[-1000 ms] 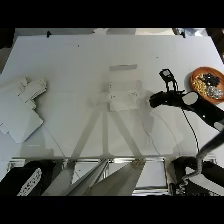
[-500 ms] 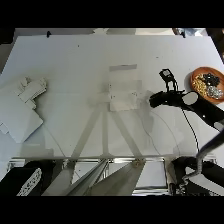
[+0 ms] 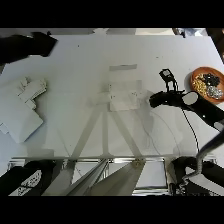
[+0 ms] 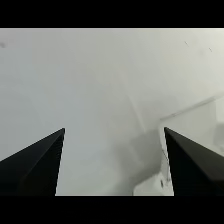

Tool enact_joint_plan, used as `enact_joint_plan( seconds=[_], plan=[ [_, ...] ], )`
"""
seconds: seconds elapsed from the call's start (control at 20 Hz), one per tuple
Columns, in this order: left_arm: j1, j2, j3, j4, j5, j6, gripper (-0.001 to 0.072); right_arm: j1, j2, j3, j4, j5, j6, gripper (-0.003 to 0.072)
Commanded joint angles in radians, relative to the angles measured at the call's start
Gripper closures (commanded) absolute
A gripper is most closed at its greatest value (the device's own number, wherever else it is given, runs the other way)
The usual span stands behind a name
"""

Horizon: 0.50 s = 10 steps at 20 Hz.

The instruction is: Fold the box and place the chain.

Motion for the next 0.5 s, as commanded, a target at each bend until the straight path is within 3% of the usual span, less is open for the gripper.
enact_joint_plan(
  seconds=[0.0, 0.25, 0.45],
  plan=[
    [-0.122, -0.246, 0.044, -0.156, -0.023, 0.259, 0.0009, -0.001, 0.000, -0.001, 0.000, 0.000, 0.000, 0.0676],
    [-0.188, -0.595, 0.235, -0.174, -0.187, 0.385, 0.0004, -0.001, 0.000, -0.001, 0.000, 0.000, 0.000, 0.0676],
    [-0.223, -0.700, 0.289, -0.183, -0.170, 0.451, 0.0004, -0.001, 0.000, 0.000, 0.000, 0.000, 0.000, 0.0676]
  ],
)
